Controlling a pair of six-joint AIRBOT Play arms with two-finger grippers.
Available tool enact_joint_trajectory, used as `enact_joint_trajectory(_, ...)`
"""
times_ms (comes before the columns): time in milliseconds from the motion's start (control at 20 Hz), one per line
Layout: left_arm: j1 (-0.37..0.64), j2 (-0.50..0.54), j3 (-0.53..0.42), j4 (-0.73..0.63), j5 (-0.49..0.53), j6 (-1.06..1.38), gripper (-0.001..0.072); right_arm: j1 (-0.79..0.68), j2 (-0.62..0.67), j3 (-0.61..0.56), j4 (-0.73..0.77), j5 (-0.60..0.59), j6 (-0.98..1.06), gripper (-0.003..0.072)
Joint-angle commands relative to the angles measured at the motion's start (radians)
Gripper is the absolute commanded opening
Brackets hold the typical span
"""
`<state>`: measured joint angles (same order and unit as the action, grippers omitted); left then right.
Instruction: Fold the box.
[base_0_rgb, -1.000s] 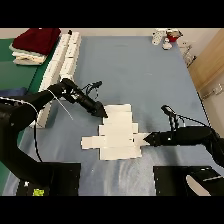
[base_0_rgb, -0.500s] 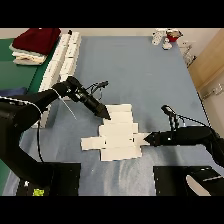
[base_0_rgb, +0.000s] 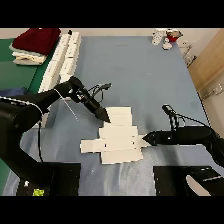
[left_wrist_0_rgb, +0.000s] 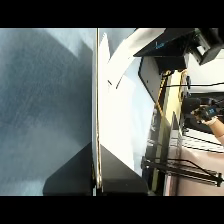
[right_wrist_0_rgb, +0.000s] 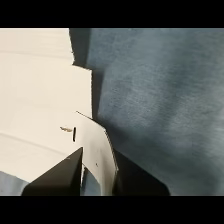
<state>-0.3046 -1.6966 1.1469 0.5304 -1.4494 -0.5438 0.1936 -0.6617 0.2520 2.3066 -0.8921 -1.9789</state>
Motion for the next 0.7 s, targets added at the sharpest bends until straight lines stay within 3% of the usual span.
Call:
enact_joint_trajectory(0,-0.003,0.002,0.011,-0.054,0.005,0.057,0.0012,-0.001,0.000,0.000,-0.042,0.045,0.004,0.0268)
enact_joint_trajectory(250,-0.033,0.085,0.013,-0.078,0.141,0.103,0.0009,-0.001,0.000,0.003,-0.259,0.175,0.175,0.0270)
enact_joint_trajectory(300,-0.045,0.107,0.006,-0.066,0.177,0.104,0.0009,-0.001,0.000,0.015,-0.291,0.193,0.220,0.0329)
enact_joint_trajectory(350,-0.056,0.126,-0.004,-0.053,0.209,0.122,0.0009,-0.001,0.002,0.041,-0.307,0.204,0.251,0.0434)
enact_joint_trajectory(400,-0.066,0.142,-0.015,-0.043,0.237,0.140,0.0009,-0.002,0.002,0.079,-0.325,0.205,0.263,0.0480)
enact_joint_trajectory(650,-0.096,0.243,-0.116,-0.037,0.351,0.252,0.0007,-0.025,0.001,0.259,-0.602,0.204,0.491,0.0480)
